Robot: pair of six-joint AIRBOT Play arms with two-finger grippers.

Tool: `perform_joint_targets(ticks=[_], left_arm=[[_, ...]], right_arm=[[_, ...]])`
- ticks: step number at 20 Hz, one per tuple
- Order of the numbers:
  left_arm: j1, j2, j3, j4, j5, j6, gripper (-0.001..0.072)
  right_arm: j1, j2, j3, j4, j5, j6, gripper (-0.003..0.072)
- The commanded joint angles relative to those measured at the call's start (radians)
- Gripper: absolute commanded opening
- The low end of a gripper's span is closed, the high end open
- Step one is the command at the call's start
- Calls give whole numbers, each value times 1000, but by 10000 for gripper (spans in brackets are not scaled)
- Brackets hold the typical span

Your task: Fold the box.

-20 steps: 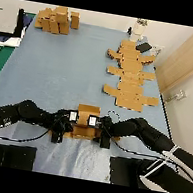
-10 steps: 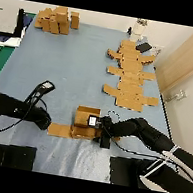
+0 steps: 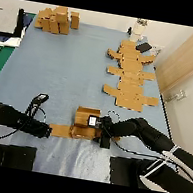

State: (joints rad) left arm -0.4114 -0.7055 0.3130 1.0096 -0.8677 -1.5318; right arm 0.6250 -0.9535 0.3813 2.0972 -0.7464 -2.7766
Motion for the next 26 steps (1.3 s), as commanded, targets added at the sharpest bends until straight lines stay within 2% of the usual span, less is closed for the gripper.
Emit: perform_joint_targets(ticks=[1,4,6,8,13,15,20,26], left_arm=[[-6,0,18,-3,-24,-32,9],[-4,47,60,39,-43,-75,10],[-4,74,66,192,-80,-203,10],[-4,74,66,303,-159,-270,9],[-5,50,63,322,-154,-283,9],[-6,6,53,292,-127,-267,9],[-6,-95,50,-3,73,-11,10],[-6,-110,40,-143,98,132,9]], right_arm=[[0,-1,0,1,0,0,464],[0,-1,0,1,1,1,464],[0,-1,0,1,0,0,464],[0,-1,0,1,0,0,464],[0,-1,0,1,1,0,464],[0,-1,0,1,1,0,464],[0,-1,0,1,1,0,464],[0,-1,0,1,0,0,464]])
